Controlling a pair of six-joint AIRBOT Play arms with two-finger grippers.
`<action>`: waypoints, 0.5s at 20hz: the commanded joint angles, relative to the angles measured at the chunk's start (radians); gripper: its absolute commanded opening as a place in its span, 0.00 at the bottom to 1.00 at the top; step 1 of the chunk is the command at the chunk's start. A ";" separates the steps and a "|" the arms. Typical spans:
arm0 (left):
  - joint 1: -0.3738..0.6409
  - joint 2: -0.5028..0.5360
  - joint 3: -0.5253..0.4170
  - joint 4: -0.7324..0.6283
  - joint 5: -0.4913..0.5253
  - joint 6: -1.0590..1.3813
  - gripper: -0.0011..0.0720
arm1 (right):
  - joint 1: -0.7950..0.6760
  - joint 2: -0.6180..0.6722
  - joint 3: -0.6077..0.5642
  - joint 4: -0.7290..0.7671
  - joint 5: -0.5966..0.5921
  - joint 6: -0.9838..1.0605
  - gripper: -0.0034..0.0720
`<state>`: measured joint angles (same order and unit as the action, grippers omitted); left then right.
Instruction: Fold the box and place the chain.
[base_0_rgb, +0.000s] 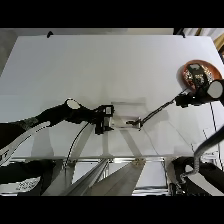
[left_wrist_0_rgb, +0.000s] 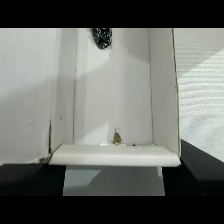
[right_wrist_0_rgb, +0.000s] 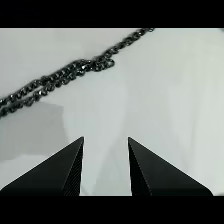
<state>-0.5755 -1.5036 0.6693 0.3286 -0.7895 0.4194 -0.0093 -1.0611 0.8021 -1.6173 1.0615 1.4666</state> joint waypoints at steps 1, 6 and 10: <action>0.000 0.000 0.000 0.000 0.000 0.000 0.30 | -0.027 -0.175 0.001 0.080 -0.102 -0.080 0.44; 0.000 0.000 0.000 0.000 0.000 0.000 0.30 | -0.015 -0.267 0.001 0.080 -0.204 -0.081 0.44; 0.000 0.000 0.000 0.000 0.000 0.000 0.30 | -0.015 -0.280 0.001 0.080 -0.243 -0.081 0.44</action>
